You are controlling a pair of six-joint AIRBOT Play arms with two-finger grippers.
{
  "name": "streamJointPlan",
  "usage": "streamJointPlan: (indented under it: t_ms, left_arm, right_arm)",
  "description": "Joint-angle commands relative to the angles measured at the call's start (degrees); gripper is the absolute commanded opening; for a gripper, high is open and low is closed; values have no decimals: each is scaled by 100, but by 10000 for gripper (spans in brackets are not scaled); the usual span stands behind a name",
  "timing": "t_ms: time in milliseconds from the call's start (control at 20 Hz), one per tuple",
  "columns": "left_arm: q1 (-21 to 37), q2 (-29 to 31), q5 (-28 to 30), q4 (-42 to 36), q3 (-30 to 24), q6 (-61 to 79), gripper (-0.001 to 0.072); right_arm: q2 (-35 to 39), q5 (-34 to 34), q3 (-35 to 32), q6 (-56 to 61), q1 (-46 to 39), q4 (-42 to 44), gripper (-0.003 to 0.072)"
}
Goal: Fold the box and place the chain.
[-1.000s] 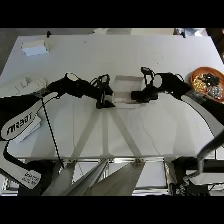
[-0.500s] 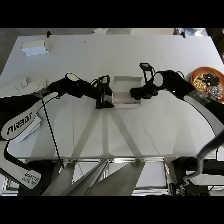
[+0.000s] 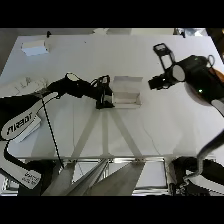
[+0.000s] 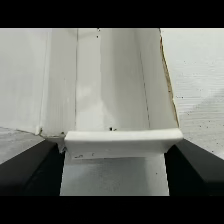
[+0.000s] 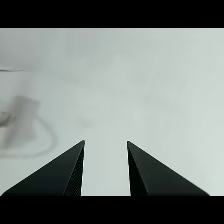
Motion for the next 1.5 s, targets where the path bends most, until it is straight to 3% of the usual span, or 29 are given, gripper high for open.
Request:
streamJointPlan:
  t_ms: [0, 300, 500, 800, 1300, 1350, 1450]
  left_arm:
    - [2, 2, 4, 2, 4, -4, 281]
    - [2, 2, 4, 2, 4, -4, 281]
    - [2, 2, 4, 2, 4, -4, 281]
    - [0, 2, 4, 2, 4, -4, 281]
    - [0, 2, 7, 2, 4, -4, 281]
    - [0, 2, 4, 2, 4, -4, 281]
    - [0, 2, 4, 2, 4, -4, 281]
  right_arm:
    - [240, 195, 15, -184, -951, -953, 299]
    - [-24, -352, 15, -1075, -3488, -332, 343]
    - [-636, -765, 15, -1379, -4470, -107, 343]
    - [-1434, -1491, 17, -1504, -4986, -83, 344]
    - [-2341, -1709, 732, -1499, -5007, 249, 341]
    - [-2400, -1681, 820, -1499, -5007, 380, 329]
    - [-2441, -1648, 839, -1502, -5007, 619, 234]
